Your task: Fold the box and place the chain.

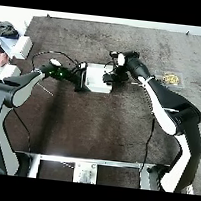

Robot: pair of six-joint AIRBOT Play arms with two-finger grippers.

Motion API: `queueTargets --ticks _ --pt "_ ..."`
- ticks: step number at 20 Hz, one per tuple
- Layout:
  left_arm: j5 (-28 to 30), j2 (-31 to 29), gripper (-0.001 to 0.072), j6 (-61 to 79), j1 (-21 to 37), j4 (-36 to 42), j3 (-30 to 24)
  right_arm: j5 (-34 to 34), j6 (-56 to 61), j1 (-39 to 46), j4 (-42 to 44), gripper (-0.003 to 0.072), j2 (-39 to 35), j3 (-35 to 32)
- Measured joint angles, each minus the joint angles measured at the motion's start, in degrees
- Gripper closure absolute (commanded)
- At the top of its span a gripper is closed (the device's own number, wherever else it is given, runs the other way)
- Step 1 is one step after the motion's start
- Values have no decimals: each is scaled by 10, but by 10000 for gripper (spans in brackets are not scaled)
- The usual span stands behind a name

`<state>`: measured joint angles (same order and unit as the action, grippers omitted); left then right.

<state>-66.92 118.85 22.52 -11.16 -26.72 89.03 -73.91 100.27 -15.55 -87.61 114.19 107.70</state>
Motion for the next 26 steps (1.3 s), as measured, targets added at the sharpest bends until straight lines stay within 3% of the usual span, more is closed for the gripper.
queueTargets --ticks 9,10,11,20,21,26 --pt "0 0 586 0 0 0 0 15 49 -23 -29 202 14 10" --pt "0 0 586 0 0 0 0 15 53 -25 -29 277 15 10" --pt "0 0 586 0 0 0 0 16 56 -25 -30 301 16 10" --pt "0 0 586 0 0 0 0 17 83 -26 -33 306 30 10" --pt "0 0 586 0 0 0 0 17 84 -26 -33 367 30 10" --pt "0 0 586 0 0 0 0 17 90 -27 -33 419 32 10"
